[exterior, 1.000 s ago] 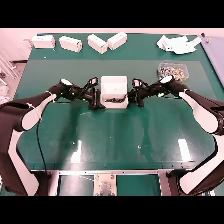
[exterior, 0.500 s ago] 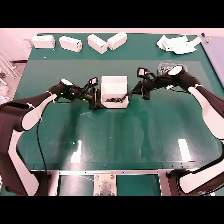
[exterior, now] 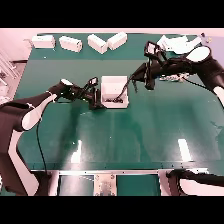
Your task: Fold the box and place the chain.
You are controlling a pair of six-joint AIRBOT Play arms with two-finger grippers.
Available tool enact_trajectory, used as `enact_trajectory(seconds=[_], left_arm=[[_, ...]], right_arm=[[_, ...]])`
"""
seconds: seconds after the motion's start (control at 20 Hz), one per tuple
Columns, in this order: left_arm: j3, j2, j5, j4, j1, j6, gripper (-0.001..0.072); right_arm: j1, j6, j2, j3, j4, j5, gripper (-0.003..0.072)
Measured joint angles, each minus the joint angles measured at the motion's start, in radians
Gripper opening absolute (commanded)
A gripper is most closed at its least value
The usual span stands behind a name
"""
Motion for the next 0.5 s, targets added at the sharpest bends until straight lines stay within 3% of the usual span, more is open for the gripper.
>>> enact_trajectory(seconds=[0.2, 0.5], left_arm=[[0.0, 0.0, 0.0, 0.0, 0.0, 0.0, 0.0468], [0.0, 0.0, 0.0, 0.0, 0.0, 0.0, 0.0469]], right_arm=[[0.065, 0.054, 0.078, 0.0, 0.012, -0.027, 0.0013], [0.112, 0.082, 0.093, -0.036, 0.022, -0.126, 0.0012]])
